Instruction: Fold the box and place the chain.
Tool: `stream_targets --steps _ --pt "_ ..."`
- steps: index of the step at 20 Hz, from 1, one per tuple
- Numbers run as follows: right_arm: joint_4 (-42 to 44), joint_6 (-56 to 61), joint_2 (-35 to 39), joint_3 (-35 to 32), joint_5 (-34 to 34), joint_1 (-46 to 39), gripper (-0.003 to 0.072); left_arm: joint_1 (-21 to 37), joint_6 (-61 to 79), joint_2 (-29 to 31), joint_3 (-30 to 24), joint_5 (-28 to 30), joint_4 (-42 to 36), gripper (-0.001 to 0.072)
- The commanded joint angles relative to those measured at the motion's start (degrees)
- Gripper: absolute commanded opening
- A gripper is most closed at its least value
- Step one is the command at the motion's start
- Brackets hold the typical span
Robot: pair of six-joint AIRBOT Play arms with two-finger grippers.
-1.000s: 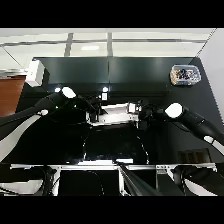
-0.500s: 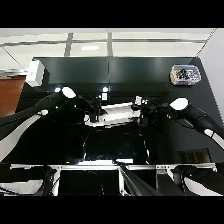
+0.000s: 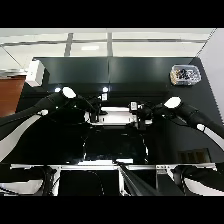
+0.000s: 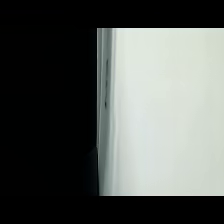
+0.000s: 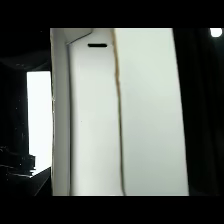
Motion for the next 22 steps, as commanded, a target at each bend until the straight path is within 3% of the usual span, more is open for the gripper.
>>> stream_targets --steps 1,22 --pt "-4.83 4.2 -0.46 0.11 -0.04 0.94 0.0637 0.07 -0.2 0.0 0.07 0.2 -0.09 0.0026" --pt "-7.32 10.49 -4.96 0.24 -2.38 0.13 0.0637 0.07 -1.68 0.0 0.07 -0.94 -0.09 0.0025"
